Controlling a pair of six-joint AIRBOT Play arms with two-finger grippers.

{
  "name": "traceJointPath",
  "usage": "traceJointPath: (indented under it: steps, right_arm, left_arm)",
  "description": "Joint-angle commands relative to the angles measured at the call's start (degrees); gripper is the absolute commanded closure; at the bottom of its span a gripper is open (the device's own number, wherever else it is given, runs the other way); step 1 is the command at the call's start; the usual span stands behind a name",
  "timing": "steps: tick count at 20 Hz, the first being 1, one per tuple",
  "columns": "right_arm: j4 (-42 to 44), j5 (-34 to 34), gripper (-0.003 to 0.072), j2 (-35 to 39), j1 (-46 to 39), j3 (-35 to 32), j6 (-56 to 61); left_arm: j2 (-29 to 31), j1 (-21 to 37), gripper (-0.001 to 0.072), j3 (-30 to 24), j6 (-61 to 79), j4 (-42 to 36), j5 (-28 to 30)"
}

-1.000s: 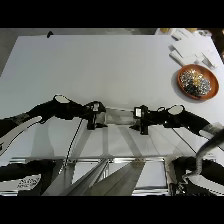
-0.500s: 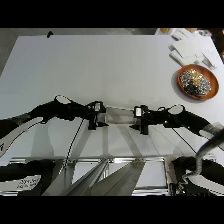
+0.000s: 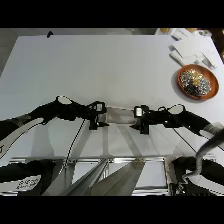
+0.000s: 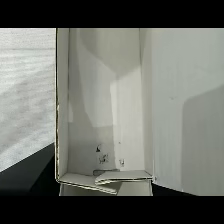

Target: Fold the box and place the chain.

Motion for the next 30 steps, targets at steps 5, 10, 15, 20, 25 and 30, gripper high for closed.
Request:
traceJointPath:
  steps: [5,10,15,20,25,30]
  right_arm:
    - [0.0,0.1,0.0289,0.0,0.1,0.0,0.0]
    - [-1.4,-0.1,0.0165,0.1,0.0,0.0,0.0]
    - [-5.4,0.0,-0.0017,4.3,0.0,0.0,8.0]
    - [-21.4,0.1,-0.0007,12.3,0.0,0.0,24.0]
    - [-33.4,0.1,0.0003,18.9,0.0,0.0,36.9]
    - [-29.9,1.9,0.0149,27.4,0.1,0.0,37.8]
  left_arm:
    - [0.0,0.0,0.0639,0.0,0.1,0.3,0.4]
    - [0.0,0.0,0.0639,0.0,0.1,0.3,0.4]
    - [0.0,0.0,0.0639,0.0,0.1,0.3,0.2]
    - [0.0,0.0,0.0639,0.0,0.1,0.3,0.2]
    - [0.0,0.0,0.0639,0.0,0.1,0.3,0.2]
    - [0.0,0.0,0.0639,0.0,0.1,0.3,0.2]
